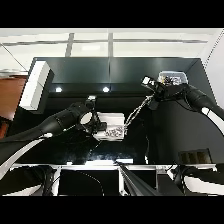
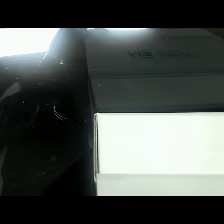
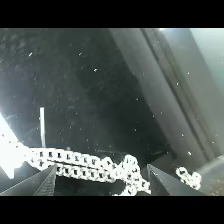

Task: Fold the box and place the chain.

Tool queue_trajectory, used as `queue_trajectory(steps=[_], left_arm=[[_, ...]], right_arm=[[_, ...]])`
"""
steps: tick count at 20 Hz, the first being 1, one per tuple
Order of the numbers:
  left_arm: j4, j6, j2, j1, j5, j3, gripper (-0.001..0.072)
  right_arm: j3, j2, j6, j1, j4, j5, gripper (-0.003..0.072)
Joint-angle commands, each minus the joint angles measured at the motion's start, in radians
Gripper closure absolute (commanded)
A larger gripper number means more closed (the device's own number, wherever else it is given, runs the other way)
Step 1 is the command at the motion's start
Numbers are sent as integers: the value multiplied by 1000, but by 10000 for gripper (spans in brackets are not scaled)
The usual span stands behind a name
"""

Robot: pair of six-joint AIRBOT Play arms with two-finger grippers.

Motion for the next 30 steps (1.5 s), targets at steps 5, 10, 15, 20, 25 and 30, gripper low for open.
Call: queue_trajectory(steps=[5,10,15,20,25,30], left_arm=[[-1,-2,0,1,-11,0,680],[-1,-5,0,1,0,0,681],[-1,-7,0,1,6,0,680],[-1,-7,0,1,5,0,680],[-1,-6,0,1,6,0,681],[-1,-6,0,1,6,0,680]], right_arm=[[42,-34,-138,-74,34,-186,45],[42,-34,-139,-74,94,-186,45],[42,-54,-138,-40,93,-175,46],[42,-75,-138,-4,90,-157,46],[42,-80,-138,0,79,-172,140],[42,-83,-138,0,49,-194,156]])
